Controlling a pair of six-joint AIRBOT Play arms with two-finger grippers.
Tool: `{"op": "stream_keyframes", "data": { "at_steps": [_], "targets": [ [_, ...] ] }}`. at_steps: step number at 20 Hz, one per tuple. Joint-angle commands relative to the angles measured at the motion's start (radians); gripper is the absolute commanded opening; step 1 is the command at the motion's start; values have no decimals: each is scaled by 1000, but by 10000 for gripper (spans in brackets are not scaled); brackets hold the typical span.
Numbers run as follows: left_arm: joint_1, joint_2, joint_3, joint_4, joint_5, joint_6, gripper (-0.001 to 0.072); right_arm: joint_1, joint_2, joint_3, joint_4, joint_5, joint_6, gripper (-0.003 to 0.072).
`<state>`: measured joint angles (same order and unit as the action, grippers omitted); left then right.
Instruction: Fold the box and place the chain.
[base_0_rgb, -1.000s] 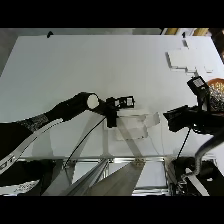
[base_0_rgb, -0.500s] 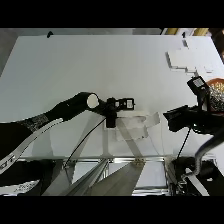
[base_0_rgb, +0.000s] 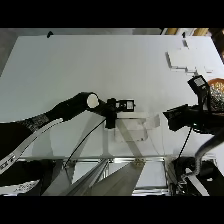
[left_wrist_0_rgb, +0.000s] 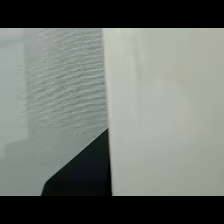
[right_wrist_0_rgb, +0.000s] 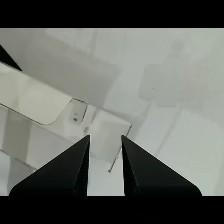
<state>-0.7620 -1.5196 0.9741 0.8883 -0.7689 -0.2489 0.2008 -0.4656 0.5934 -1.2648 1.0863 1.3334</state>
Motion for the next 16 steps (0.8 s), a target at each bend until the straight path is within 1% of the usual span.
{"op": "stream_keyframes", "data": {
  "at_steps": [1, 7, 11, 16],
  "targets": [
    [0, 2, 0, -36, -13, 39, 4, 1, 0, 0, 0, 1, 0, 227],
    [0, 1, 0, -35, -2, 40, 3, 1, 0, 0, 0, 1, 0, 227],
    [0, 1, 0, -35, 31, 19, 2, 1, 0, 0, 0, 1, 0, 227],
    [0, -1, 0, -35, 29, 13, 2, 1, 0, 0, 0, 1, 0, 227]
  ]
}}
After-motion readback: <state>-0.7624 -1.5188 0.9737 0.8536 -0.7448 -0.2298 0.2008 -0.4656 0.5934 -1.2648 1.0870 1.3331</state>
